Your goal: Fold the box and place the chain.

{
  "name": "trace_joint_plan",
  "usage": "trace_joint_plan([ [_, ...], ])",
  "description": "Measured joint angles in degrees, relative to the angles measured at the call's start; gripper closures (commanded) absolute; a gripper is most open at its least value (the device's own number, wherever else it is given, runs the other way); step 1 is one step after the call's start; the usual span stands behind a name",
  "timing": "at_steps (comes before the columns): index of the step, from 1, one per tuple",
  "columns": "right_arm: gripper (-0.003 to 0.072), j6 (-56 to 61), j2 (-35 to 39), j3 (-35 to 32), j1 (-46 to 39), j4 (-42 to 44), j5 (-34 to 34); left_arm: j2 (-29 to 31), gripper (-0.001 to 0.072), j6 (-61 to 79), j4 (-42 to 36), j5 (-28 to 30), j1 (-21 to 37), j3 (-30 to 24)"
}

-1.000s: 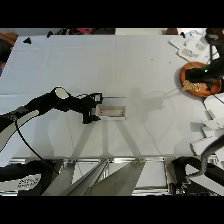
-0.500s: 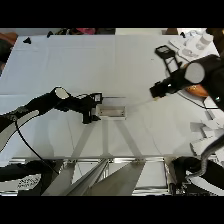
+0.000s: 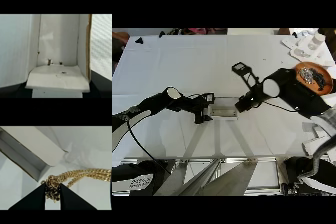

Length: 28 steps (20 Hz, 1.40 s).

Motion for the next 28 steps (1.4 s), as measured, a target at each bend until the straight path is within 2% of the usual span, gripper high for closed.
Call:
trace_joint_plan([
  [5, 0.0680, -2.60, -1.09, 0.00, 3.78, 7.10, -6.40, 0.00, 0.0266, 0.02, 0.00, 0.00, 0.02, 0.00],
  [9, 0.0678, -5.25, -1.60, 0.00, 5.16, 12.33, -14.29, 0.00, 0.0266, 0.02, 0.00, 0.00, 0.00, 0.00],
  [14, 0.0675, -5.35, -4.94, 0.00, 5.53, 11.58, -18.32, 0.00, 0.0266, 0.00, 0.02, 0.00, 0.02, 0.00],
  [15, 0.0629, -4.35, -5.99, 0.00, 5.57, 10.49, -18.14, 0.00, 0.0266, 0.02, 0.02, 0.00, 0.02, 0.00],
  [16, 0.0439, -3.74, -6.91, 0.00, 5.57, 9.64, -17.79, 0.00, 0.0266, 0.02, 0.00, 0.02, 0.02, 0.00],
  [17, 0.0305, -3.04, -7.50, 0.00, 5.57, 9.11, -17.22, 0.00, 0.0266, 0.00, 0.00, 0.00, 0.00, 0.00],
  [22, 0.0300, -1.44, -5.95, 0.00, 4.46, 7.89, -15.67, 0.00, 0.0266, 0.00, 0.02, 0.00, 0.00, 0.00],
  [28, 0.0328, 4.31, 3.76, 0.00, -3.54, 4.20, -13.31, 0.00, 0.0266, 0.02, 0.02, 0.00, 0.00, 0.00],
])
